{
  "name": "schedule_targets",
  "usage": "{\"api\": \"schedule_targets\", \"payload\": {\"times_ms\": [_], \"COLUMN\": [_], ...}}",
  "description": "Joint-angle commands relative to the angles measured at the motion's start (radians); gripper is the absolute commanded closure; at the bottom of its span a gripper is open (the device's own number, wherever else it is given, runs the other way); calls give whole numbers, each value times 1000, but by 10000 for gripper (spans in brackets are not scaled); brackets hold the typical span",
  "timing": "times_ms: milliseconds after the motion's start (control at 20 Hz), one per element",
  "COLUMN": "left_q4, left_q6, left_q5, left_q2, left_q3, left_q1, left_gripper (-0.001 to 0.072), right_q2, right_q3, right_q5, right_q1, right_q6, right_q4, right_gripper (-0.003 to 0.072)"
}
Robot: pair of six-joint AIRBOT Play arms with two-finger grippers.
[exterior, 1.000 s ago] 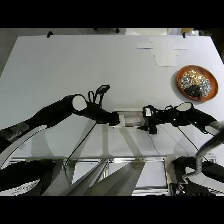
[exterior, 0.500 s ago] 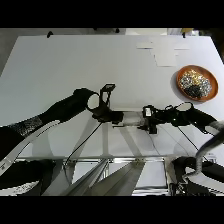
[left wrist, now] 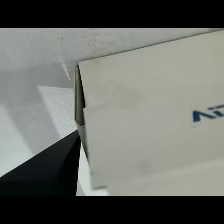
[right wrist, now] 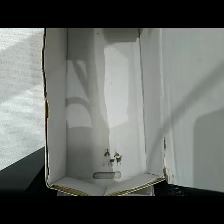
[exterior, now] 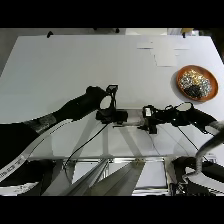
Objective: Fold the box and place the chain.
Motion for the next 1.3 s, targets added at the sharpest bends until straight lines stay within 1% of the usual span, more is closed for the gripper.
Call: {"api": "schedule_targets", "payload": {"times_ms": [0, 100, 250, 400, 500, 550, 600, 650, 950, 1200, 1250], "left_q4": [78, 114, 124, 168, 191, 192, 190, 188, 169, 185, 184], "left_q6": [-90, -126, -181, -206, -238, -264, -294, -314, -306, -304, -306], "left_q5": [-91, -90, -80, -88, -100, -100, -95, -89, -98, -96, -98], "left_q2": [-72, -93, -108, -119, -125, -127, -129, -129, -127, -116, -116], "left_q3": [95, 124, 125, 124, 124, 124, 124, 124, 104, 92, 92], "left_q1": [-29, -39, -42, -55, -64, -69, -72, -76, -87, -84, -85], "left_gripper": [337, 340, 340, 342, 388, 393, 417, 460, 458, 464, 548], "right_q2": [0, 0, 0, 0, 0, 0, 0, 0, 0, 0, 0], "right_q3": [0, 0, 0, 0, 0, 0, 0, 0, 0, 0, 0], "right_q5": [0, 0, 0, 0, 0, 0, 0, 0, 0, 0, 0], "right_q1": [0, 0, 0, 1, 1, 0, 1, 1, 0, 0, 1], "right_q6": [1, 1, 0, 0, 0, 1, 1, 0, 1, 0, 1], "right_q4": [0, 0, 0, 0, 0, 0, 0, 0, 0, 0, 0], "right_gripper": [227, 227, 227, 227, 227, 227, 227, 227, 227, 227, 227]}}
